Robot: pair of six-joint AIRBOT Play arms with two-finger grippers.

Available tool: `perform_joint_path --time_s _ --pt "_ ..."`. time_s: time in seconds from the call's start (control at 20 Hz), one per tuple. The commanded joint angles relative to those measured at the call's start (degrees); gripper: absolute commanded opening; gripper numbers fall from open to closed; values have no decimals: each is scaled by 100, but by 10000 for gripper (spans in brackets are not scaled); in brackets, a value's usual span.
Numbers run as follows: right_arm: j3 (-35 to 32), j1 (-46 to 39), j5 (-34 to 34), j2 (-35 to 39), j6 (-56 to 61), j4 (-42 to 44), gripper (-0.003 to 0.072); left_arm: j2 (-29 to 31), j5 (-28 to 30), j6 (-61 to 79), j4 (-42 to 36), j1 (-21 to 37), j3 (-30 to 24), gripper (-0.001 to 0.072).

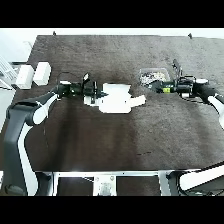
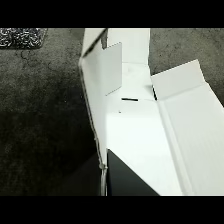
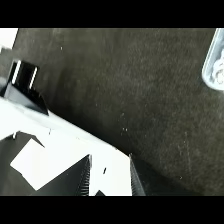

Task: Fold the box and place the chain.

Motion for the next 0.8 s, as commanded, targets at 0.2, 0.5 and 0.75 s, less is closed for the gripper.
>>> perform_joint_path --time_s 0.2,0.5,0.75 --pt "-345 11 39 72 -520 509 302 -151 299 -72 -46 0 -2 22" --pt "-404 72 44 72 -791 702 300 -153 450 -114 -46 0 -2 22" --pt "-422 214 164 70 -986 688 293 -151 286 -109 -173 0 -2 23"
